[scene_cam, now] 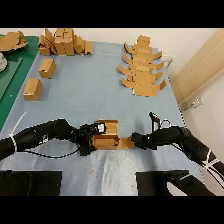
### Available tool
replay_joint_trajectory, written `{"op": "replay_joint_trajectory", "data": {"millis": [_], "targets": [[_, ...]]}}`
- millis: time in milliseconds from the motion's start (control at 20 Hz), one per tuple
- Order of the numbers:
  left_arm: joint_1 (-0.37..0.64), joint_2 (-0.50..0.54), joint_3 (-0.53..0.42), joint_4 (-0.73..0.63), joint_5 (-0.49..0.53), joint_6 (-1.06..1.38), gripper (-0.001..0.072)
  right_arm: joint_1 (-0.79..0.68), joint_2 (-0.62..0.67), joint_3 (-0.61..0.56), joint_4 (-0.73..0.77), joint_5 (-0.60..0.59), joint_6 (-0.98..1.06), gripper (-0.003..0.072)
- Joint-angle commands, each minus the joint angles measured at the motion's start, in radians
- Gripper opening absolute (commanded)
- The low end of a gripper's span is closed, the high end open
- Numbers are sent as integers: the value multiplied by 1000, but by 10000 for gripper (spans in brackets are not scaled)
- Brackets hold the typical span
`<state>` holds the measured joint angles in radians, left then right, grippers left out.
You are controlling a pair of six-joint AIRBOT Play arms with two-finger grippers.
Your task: Fold the box.
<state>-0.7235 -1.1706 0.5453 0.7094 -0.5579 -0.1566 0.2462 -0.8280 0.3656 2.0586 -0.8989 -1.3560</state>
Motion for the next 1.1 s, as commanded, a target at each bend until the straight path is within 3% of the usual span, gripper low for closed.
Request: {"op": "replay_joint_trajectory", "data": {"millis": [0,550,750,800,850,1050], "targets": [[0,1,0,0,0,0,452,0,-50,-2,78,27,-68,3],[0,1,0,0,0,0,452,68,-53,-1,217,24,-137,3],[0,1,0,0,0,0,452,74,3,29,216,20,-136,5],[0,1,0,0,1,0,452,74,18,39,218,20,-136,29],[0,1,0,0,0,0,452,74,24,45,233,15,-134,116],[0,1,0,0,0,0,452,100,21,45,290,19,-137,116]]}}
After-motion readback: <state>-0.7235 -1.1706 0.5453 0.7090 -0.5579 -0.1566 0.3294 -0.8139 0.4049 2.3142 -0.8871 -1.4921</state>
